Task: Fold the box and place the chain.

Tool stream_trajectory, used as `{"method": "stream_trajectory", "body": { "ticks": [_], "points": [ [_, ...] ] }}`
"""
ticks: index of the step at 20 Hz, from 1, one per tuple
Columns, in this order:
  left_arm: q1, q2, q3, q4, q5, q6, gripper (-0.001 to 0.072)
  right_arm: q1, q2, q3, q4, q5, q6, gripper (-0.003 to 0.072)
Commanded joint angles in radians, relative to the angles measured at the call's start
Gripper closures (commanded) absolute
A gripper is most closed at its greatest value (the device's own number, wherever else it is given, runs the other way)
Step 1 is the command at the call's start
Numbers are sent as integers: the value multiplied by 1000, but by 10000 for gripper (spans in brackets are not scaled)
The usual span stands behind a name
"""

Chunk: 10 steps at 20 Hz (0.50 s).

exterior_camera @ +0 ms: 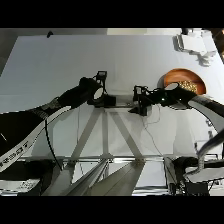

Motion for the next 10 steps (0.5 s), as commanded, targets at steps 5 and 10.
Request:
{"method": "stream_trajectory", "body": {
  "ticks": [5, 10],
  "points": [
    [62, 84, 2, -92, -60, 138, 183, 0, 0, 0, 3, 5, 4, 221],
    [213, 159, 0, -361, -184, 558, 184, 0, 0, 0, 3, 5, 4, 221]
  ]
}}
